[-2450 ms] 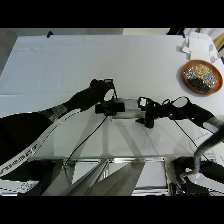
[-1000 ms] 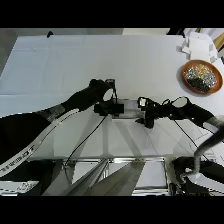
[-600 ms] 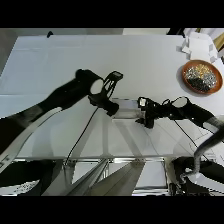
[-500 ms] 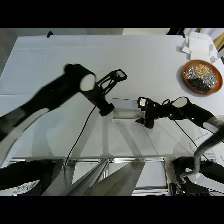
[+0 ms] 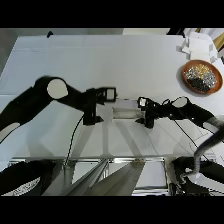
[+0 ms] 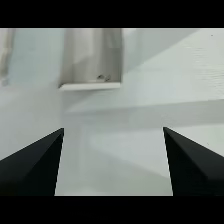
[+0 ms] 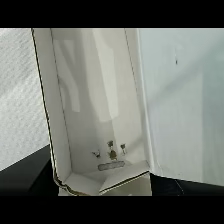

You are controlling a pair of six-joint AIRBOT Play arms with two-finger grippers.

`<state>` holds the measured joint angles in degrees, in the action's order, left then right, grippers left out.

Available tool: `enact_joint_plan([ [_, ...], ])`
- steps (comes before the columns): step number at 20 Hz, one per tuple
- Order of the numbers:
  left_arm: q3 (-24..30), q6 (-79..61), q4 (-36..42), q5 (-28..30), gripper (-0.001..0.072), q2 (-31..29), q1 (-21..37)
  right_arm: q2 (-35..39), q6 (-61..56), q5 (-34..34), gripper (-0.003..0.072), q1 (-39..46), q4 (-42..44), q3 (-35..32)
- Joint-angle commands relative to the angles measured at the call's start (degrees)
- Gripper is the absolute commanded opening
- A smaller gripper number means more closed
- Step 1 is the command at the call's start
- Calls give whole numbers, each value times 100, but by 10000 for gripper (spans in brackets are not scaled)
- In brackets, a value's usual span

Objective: Fold the box and place the chain.

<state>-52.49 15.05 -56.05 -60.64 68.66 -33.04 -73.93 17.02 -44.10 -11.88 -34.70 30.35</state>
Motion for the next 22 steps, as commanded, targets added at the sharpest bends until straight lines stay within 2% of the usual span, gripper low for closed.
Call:
enact_joint_plan([
  [1,1158,-2874,2208,850,697,210,575,2,-2,0,357,-2,2,0],
  [5,1266,-3987,3532,866,699,1080,881,2,-2,-2,357,-2,0,0],
  [10,1263,-4354,3888,905,699,1770,885,2,-2,-2,357,-2,0,0],
  [22,1263,-4358,4019,1185,702,1864,649,2,-2,-2,357,-2,0,0],
])
